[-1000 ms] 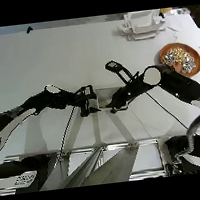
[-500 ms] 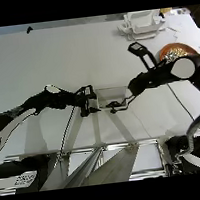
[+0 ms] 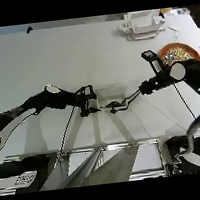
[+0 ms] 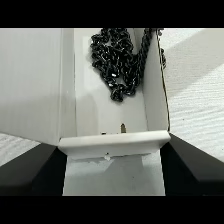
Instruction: Fold the box and place the chain.
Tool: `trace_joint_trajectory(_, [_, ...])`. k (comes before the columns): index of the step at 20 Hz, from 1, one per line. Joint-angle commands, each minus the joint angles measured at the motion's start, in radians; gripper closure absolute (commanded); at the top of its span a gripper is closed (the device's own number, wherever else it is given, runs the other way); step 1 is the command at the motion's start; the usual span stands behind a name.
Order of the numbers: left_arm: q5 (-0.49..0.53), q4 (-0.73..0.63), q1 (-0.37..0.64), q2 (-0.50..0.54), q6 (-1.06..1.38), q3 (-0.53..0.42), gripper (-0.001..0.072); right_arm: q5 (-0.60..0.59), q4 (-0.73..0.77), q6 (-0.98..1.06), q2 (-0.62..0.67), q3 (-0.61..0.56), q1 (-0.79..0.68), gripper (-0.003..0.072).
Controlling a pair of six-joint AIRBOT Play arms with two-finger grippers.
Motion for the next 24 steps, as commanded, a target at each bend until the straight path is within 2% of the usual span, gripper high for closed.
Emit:
trace_joint_trajectory(1, [0.0, 0.0, 0.0, 0.0, 0.0, 0.0, 0.0568, -0.063, -0.01, 0.007, -0.069, -0.019, 0.031, 0.0414])
trace_joint_trajectory(8, [0.0, 0.0, 0.0, 0.0, 0.0, 0.0, 0.0568, -0.084, -0.079, 0.082, -0.189, -0.019, 0.087, 0.0414])
trace_joint_trajectory(17, [0.0, 0.0, 0.0, 0.0, 0.0, 0.0, 0.0568, -0.154, -0.088, 0.127, -0.192, -0.019, 0.086, 0.0416])
trace_joint_trajectory(18, [0.0, 0.0, 0.0, 0.0, 0.0, 0.0, 0.0568, -0.159, -0.088, 0.127, -0.193, -0.019, 0.086, 0.0441])
trace_joint_trajectory(24, [0.0, 0.0, 0.0, 0.0, 0.0, 0.0, 0.0568, -0.104, -0.089, 0.134, -0.227, -0.019, 0.086, 0.0463])
